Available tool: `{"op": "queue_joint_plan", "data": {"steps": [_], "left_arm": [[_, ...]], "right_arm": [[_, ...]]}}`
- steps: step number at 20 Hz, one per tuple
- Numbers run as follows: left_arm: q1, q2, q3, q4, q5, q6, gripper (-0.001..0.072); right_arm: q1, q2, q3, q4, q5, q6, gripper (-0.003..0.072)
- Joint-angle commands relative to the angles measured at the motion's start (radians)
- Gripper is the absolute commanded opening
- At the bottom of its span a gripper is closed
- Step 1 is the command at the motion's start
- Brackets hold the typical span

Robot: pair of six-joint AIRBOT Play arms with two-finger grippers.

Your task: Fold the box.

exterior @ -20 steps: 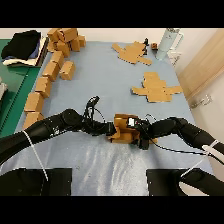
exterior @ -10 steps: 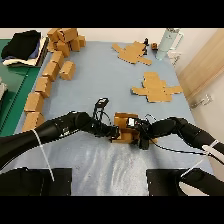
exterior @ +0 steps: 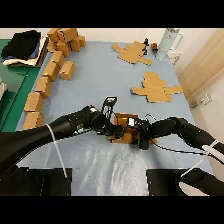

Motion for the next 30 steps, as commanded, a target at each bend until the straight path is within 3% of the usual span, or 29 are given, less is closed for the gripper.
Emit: {"op": "queue_joint_plan", "data": {"steps": [1, 6, 7, 8, 12, 25, 27, 28, 29, 30], "left_arm": [[-0.048, -0.056, 0.067, 0.121, -0.087, -0.097, 0.0582], [-0.06, -0.107, 0.127, 0.132, -0.142, -0.145, 0.0582], [-0.063, -0.118, 0.145, 0.137, -0.153, -0.145, 0.0512], [-0.064, -0.129, 0.161, 0.148, -0.169, -0.151, 0.0512], [-0.064, -0.181, 0.229, 0.15, -0.288, -0.164, 0.0514], [-0.063, -0.287, 0.287, 0.146, -0.295, -0.198, 0.0513], [-0.063, -0.286, 0.287, 0.149, -0.311, -0.237, 0.0343], [-0.063, -0.286, 0.287, 0.15, -0.309, -0.241, 0.0208], [-0.063, -0.286, 0.287, 0.15, -0.306, -0.241, 0.0012], [-0.064, -0.286, 0.287, 0.147, -0.302, -0.246, 0.0016]], "right_arm": [[0.0, 0.0, 0.0, 0.0, 0.0, 0.0, 0.0507], [0.0, 0.0, 0.0, 0.0, 0.0, 0.0, 0.0506], [0.0, 0.0, 0.0, 0.0, 0.0, 0.0, 0.0507], [0.0, 0.0, 0.0, 0.0, 0.0, 0.0, 0.0507], [0.0, 0.0, 0.0, 0.0, 0.0, 0.0, 0.0507], [0.0, 0.0, 0.0, 0.0, 0.0, 0.0, 0.0506], [0.0, 0.0, 0.0, 0.0, 0.0, 0.0, 0.0507], [0.0, 0.0, 0.0, 0.0, 0.0, 0.0, 0.0507], [0.0, 0.0, 0.0, 0.0, 0.0, 0.0, 0.0507], [0.0, 0.0, 0.0, 0.0, 0.0, 0.0, 0.0507]]}}
